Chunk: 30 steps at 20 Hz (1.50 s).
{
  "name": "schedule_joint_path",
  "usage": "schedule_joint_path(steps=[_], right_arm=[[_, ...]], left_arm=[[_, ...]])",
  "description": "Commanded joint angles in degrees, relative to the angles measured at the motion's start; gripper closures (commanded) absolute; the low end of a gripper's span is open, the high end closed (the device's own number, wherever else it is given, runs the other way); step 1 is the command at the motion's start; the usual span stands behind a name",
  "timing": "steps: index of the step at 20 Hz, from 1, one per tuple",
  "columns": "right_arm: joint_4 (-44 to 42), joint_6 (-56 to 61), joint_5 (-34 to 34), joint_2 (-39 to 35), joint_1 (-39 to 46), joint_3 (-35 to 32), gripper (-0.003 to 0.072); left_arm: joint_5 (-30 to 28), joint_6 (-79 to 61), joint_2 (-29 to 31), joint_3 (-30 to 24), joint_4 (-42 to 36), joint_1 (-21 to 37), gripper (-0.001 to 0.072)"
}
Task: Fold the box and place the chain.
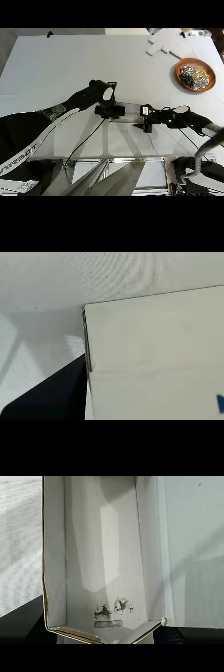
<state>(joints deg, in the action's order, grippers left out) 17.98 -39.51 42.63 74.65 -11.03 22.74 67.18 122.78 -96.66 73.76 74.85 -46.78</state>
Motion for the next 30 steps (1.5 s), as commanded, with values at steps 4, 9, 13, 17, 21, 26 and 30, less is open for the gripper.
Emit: schedule_joint_path(steps=[4, 9, 13, 17, 21, 26, 30], right_arm=[[-0.02, 0.02, 0.0, -0.04, -0.04, 0.0, 0.0389], [-0.02, 0.0, 0.0, -0.04, -0.04, 0.0, 0.0389], [-0.02, 0.0, 0.0, -0.04, -0.04, 0.0, 0.0389], [0.0, 0.0, 0.0, -0.04, -0.04, 0.0, 0.0389], [0.0, 0.02, 0.0, -0.04, -0.04, 0.0, 0.0389], [-0.02, 0.0, 0.0, -0.04, -0.04, 0.0, 0.0389], [-0.02, 0.0, 0.0, -0.04, -0.04, 0.0, 0.0389]], left_arm=[[1.29, 2.93, -1.7, 0.28, 1.25, -1.53, 0.0533], [1.27, 5.2, -1.7, 0.28, 2.69, -1.9, 0.0706], [1.25, 6.16, -1.7, 0.28, 3.08, -1.88, 0.0593], [1.05, 6.01, -1.7, 0.28, 3.3, -1.88, 0.0295], [0.87, 6.01, -1.7, 0.28, 3.23, -1.88, 0.0501], [2.43, 6.16, -1.7, 0.28, 3.26, -1.88, 0.0706], [3.48, 5.77, -1.18, 0.28, 3.23, -1.77, 0.0635]])
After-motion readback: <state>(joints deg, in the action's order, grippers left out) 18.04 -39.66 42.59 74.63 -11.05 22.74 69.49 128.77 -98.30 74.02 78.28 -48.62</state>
